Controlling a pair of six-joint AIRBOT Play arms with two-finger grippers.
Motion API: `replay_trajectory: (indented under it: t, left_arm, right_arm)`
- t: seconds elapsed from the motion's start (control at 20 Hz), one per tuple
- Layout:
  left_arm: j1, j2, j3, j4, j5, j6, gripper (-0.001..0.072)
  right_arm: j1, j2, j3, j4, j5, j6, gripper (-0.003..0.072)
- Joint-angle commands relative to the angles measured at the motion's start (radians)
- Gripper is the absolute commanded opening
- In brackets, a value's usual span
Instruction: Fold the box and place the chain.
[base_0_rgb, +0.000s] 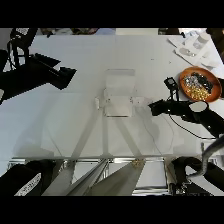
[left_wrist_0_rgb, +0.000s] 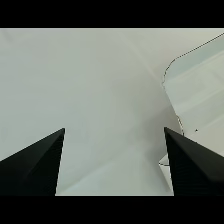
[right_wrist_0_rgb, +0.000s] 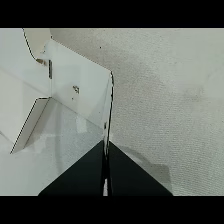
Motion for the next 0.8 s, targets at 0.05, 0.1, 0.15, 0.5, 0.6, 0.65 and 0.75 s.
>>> replay_trajectory:
  t: [0.05, 0.1, 0.15, 0.5, 0.6, 0.65, 0.75]
  left_arm:
    - [0.005, -0.050, 0.001, -0.003, 0.009, -0.043, 0.0693]
    - [0.015, -0.069, 0.001, -0.006, 0.023, -0.063, 0.0693]
    - [0.024, -0.093, 0.001, -0.008, 0.041, -0.062, 0.0693]
    - [0.042, -0.393, 0.145, -0.100, 0.012, 0.024, 0.0535]
    - [0.074, -0.516, 0.253, -0.329, -0.088, 0.148, 0.0535]
    - [0.096, -0.587, 0.314, -0.460, -0.176, 0.228, 0.0535]
    - [0.131, -0.716, 0.426, -0.602, -0.338, 0.338, 0.0583]
  right_arm:
    - [0.001, 0.000, 0.000, 0.000, 0.000, 0.000, 0.0011]
    - [0.001, 0.000, 0.000, 0.000, 0.000, 0.000, 0.0011]
    - [0.001, 0.000, 0.000, 0.000, 0.000, 0.000, 0.0011]
    - [0.001, 0.000, 0.000, 0.000, 0.000, 0.000, 0.0011]
    - [0.001, 0.000, 0.000, 0.000, 0.000, 0.000, 0.0011]
    - [0.001, 0.000, 0.000, 0.000, 0.000, 0.000, 0.0011]
    - [0.001, 0.000, 0.000, 0.000, 0.000, 0.000, 0.0011]
